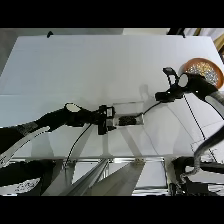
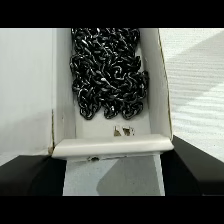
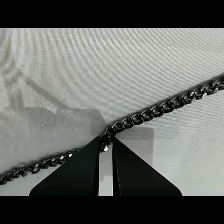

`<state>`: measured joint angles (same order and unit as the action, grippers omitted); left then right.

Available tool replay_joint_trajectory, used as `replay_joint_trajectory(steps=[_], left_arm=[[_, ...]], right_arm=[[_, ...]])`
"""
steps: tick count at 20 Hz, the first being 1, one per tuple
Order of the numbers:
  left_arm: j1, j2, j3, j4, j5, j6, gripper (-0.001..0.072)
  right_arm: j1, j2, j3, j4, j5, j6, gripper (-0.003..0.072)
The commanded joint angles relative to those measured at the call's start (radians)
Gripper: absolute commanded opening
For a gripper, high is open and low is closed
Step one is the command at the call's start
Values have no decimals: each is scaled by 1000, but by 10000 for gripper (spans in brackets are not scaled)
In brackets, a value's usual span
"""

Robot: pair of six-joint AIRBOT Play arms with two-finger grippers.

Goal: Fold the box and place the chain.

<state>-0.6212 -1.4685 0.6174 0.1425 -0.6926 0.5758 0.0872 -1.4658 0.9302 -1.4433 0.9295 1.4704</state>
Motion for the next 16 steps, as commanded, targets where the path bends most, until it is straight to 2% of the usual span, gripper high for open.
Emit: replay_joint_trajectory(steps=[1, 7, 16], left_arm=[[0, 1, 1, 0, 0, 0, 254], [0, 1, 1, 0, 0, 0, 254], [0, 1, 1, 0, -3, 0, 254]], right_arm=[[3, 5, -1, 7, 16, -11, 11], [57, 161, -1, 7, 19, -88, 11], [120, 500, -1, 8, 252, -92, 12]])
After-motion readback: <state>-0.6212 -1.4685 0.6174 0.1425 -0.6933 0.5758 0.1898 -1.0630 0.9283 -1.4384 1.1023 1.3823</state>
